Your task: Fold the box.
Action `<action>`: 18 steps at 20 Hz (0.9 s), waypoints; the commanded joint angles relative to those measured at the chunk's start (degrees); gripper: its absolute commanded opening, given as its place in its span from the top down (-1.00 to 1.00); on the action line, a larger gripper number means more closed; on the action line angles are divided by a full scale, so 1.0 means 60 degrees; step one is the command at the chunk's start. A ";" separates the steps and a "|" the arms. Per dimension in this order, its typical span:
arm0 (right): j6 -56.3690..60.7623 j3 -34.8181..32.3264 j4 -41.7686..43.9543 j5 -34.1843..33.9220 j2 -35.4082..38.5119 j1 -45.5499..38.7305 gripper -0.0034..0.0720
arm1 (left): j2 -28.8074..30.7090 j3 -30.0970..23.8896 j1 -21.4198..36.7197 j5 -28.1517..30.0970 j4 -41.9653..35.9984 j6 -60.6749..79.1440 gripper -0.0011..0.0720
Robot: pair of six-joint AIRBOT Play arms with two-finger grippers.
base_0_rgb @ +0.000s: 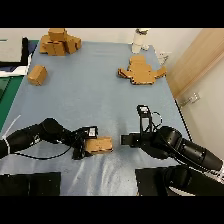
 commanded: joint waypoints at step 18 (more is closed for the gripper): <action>0.0000 0.0004 -0.0080 0.0040 -0.0004 -0.0004 0.90 | 0.0754 0.0710 0.1967 0.0823 0.1432 -0.4248 -0.04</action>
